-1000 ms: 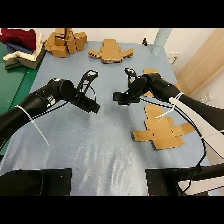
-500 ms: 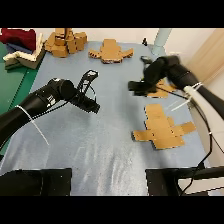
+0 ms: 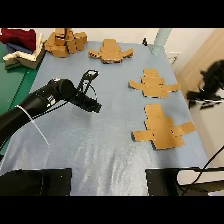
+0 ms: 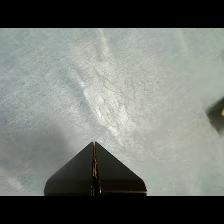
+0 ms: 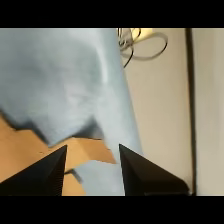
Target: Fold the box.
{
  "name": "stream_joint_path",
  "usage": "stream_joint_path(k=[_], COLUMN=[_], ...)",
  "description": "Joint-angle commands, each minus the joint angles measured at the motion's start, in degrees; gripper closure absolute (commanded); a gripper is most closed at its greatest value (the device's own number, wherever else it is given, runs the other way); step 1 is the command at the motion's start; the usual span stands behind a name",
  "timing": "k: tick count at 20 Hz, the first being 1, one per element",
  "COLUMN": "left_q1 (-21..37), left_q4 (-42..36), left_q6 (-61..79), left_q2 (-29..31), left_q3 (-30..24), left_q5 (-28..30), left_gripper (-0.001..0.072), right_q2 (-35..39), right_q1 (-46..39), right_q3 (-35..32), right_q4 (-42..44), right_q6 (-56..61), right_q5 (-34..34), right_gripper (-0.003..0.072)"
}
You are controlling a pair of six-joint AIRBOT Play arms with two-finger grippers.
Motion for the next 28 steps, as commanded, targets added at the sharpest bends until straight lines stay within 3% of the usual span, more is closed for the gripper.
stream_joint_path(k=[1, 2, 3, 4, 5, 9, 12, 14, 15, 17, 20, 23, 25, 26, 27, 28], left_q1=[0.0, 0.0, 0.0, 0.0, 0.0, 0.0, 0.1, 0.1, 0.1, 0.1, 0.1, 0.5, 0.7, 0.8, 0.9, 0.9], left_q4=[-2.4, -3.7, -5.1, -7.1, -9.2, -15.7, -16.9, -16.9, -16.9, -16.9, -16.8, -16.6, -16.3, -16.3, -16.0, -16.0], left_q6=[0.0, 0.0, 0.0, -0.1, -0.2, -0.2, -0.2, -0.2, 0.3, 2.3, 4.3, 4.5, 5.3, 5.7, 5.7, 5.7], left_q2=[0.0, 0.0, 0.0, 0.0, 0.0, 0.0, 0.0, 0.0, 0.0, 0.0, 0.0, 0.1, 0.1, 0.1, 0.1, 0.1], left_q3=[0.0, 0.0, 0.0, 0.0, 0.0, 0.0, 0.0, 0.0, 0.0, 0.0, 0.0, 0.0, 0.0, 0.0, 0.0, 0.0], left_q5=[-0.6, -1.0, -1.5, -1.8, -1.9, -3.5, -6.6, -7.6, -7.4, -7.3, -6.9, -7.0, -6.8, -7.0, -7.1, -7.2], left_gripper=[0.0695, 0.0644, 0.028, 0.0018, 0.0066, 0.0065, 0.0065, 0.0065, 0.0065, 0.0065, 0.0066, 0.0065, 0.0065, 0.0066, 0.0065, 0.0065], right_q2=[-2.3, -3.6, -4.6, -5.6, -6.3, -8.0, -7.8, -7.4, -7.0, -6.1, -2.6, 3.8, 6.0, 6.2, 6.2, 6.1], right_q1=[-13.2, -15.0, -16.0, -16.4, -16.4, -16.2, -16.0, -14.8, -13.7, -10.1, -1.0, 10.8, 16.3, 17.7, 18.3, 18.3], right_q3=[-4.5, -4.7, -4.7, -4.7, -4.7, -6.5, -9.8, -11.9, -13.2, -16.6, -23.1, -27.9, -28.3, -28.2, -28.2, -28.2], right_q4=[11.3, 14.6, 17.2, 18.9, 20.5, 22.5, 25.7, 29.6, 32.3, 40.7, 52.5, 52.7, 47.2, 45.2, 44.2, 44.0], right_q6=[-13.6, -17.2, -19.7, -21.6, -23.6, -26.2, -26.1, -26.0, -25.2, -24.4, -23.4, -22.2, -16.0, -13.0, -11.9, -11.8], right_q5=[0.5, 0.0, -0.4, -0.8, -1.6, -4.8, -8.3, -11.1, -11.2, -10.0, 0.7, 17.9, 25.7, 26.2, 25.6, 23.6], right_gripper=[0.019, 0.0189, 0.0189, 0.0189, 0.0189, 0.0192, 0.0395, 0.0675, 0.0683, 0.0683, 0.0684, 0.0684, 0.0681, 0.0605, 0.0363, 0.0305])
